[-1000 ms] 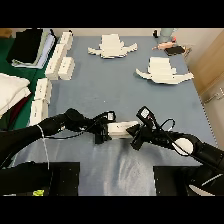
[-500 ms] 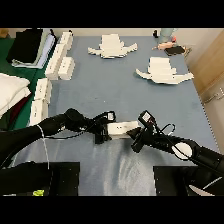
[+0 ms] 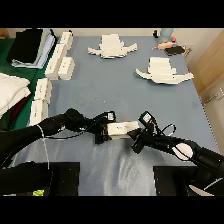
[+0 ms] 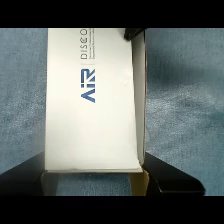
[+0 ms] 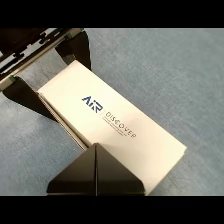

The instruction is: Fold the box.

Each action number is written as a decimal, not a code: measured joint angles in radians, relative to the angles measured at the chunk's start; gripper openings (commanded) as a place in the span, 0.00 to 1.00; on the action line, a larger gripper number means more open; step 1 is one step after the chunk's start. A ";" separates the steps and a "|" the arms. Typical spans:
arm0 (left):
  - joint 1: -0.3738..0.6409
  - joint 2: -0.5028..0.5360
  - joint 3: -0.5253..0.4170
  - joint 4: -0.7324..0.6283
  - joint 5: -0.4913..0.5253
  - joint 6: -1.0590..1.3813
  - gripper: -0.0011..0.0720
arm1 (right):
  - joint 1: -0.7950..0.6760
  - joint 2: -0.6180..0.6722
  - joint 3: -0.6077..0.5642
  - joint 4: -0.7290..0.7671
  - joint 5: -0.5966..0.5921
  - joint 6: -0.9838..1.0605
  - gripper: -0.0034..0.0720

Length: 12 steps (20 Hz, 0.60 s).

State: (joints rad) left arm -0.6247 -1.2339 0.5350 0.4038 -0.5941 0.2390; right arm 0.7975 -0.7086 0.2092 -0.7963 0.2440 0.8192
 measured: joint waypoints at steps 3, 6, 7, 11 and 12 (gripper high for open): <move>0.000 0.000 0.000 -0.005 -0.001 -0.003 0.52 | 0.000 0.038 0.006 -0.007 0.015 0.000 0.05; 0.000 0.000 0.000 -0.003 0.000 -0.003 0.52 | 0.000 0.076 0.028 -0.004 -0.013 0.000 0.05; 0.000 0.000 0.000 -0.001 -0.001 -0.002 0.52 | 0.000 0.084 0.038 -0.003 -0.016 0.000 0.05; 0.000 0.000 0.000 -0.001 0.000 0.000 0.52 | -0.006 0.088 0.084 -0.009 -0.027 0.007 0.05; 0.000 0.000 0.000 -0.001 0.000 0.000 0.52 | -0.014 0.080 0.097 -0.012 -0.025 0.018 0.05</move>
State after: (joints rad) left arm -0.6243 -1.2339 0.5350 0.4030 -0.5945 0.2390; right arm 0.7830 -0.6281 0.3065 -0.8085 0.2188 0.8375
